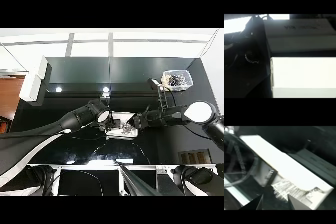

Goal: Fold the box and place the chain.

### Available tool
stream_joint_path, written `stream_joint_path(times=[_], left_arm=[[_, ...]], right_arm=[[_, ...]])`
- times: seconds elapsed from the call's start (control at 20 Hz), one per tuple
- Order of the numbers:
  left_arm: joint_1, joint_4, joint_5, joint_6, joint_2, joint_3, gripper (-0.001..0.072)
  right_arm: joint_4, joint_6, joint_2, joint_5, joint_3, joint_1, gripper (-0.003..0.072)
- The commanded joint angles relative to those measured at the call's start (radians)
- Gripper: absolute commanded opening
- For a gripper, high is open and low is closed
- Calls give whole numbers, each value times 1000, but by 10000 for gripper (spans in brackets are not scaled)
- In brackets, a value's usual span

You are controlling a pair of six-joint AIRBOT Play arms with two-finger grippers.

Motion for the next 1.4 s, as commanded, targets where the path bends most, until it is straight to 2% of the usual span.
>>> stream_joint_path(times=[0.0,0.15,0.35,0.4,0.5,0.55,0.65,0.8,0.9,1.0,1.05,1.1,1.2,1.25,1.3,1.35], left_arm=[[1,6,-39,-33,0,0,23],[1,28,-51,-90,0,1,23],[0,27,-13,-122,0,1,25],[1,25,-16,-122,0,1,68],[1,18,-22,-111,9,2,531],[1,18,-23,-65,25,3,593],[10,19,-42,67,83,3,596],[57,26,-130,351,225,-3,596],[116,67,-161,545,337,-31,596],[236,80,-124,658,455,-94,597],[313,26,-79,697,501,-142,596],[405,-100,-19,774,541,-207,597],[562,-489,68,1023,574,-346,597],[616,-694,72,1183,569,-406,597],[653,-875,65,1357,558,-466,596],[664,-985,62,1508,544,-513,597]], right_arm=[[-72,-1,-5,78,23,-54,378],[-84,-27,36,140,89,-187,378],[-80,-28,80,182,97,-283,378],[-81,-28,80,190,96,-285,378],[-80,-27,80,190,96,-285,378],[-80,-27,80,190,96,-285,378],[-80,-27,80,191,96,-285,377],[-81,-27,80,191,96,-285,378],[-85,-27,80,193,96,-285,378],[-92,-27,80,203,96,-285,378],[-100,-27,80,210,96,-285,378],[-107,-26,80,215,96,-285,378],[-107,-26,80,218,96,-285,378],[-107,-26,80,217,96,-285,377],[-107,-26,80,217,96,-285,378],[-107,-23,80,217,96,-285,377]])
